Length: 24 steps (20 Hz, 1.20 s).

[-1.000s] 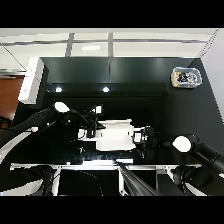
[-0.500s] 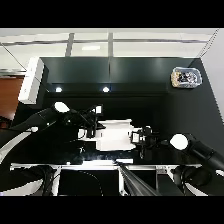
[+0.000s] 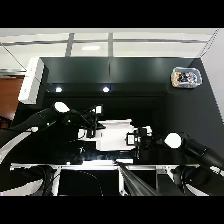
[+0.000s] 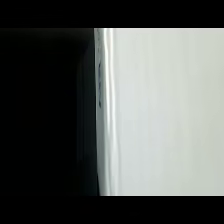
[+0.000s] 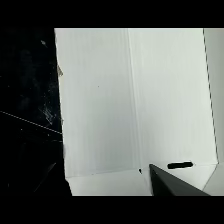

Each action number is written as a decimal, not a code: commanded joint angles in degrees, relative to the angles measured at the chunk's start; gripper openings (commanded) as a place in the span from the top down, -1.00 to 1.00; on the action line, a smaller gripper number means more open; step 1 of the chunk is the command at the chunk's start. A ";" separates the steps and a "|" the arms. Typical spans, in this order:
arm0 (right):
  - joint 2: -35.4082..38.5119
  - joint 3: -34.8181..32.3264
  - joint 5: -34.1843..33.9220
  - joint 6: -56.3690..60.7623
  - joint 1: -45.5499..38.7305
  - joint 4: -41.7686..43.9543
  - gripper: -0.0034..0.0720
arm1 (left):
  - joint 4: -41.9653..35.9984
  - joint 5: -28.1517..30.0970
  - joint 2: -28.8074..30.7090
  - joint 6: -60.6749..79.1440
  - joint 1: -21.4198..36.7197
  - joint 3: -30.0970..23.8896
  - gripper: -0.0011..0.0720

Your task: Fold the box and place the chain.

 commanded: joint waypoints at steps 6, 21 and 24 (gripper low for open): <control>-0.15 1.86 -5.84 3.91 1.44 -0.17 -0.89 | 0.00 0.00 -0.04 0.02 -0.02 0.02 0.90; -0.22 9.73 -0.09 2.51 -7.23 -2.91 -0.89 | 0.00 -0.13 -0.04 0.02 -0.02 0.02 0.90; -0.42 9.73 0.15 1.81 -9.57 0.46 -0.89 | 0.00 -0.15 -0.04 0.02 -0.02 0.02 0.90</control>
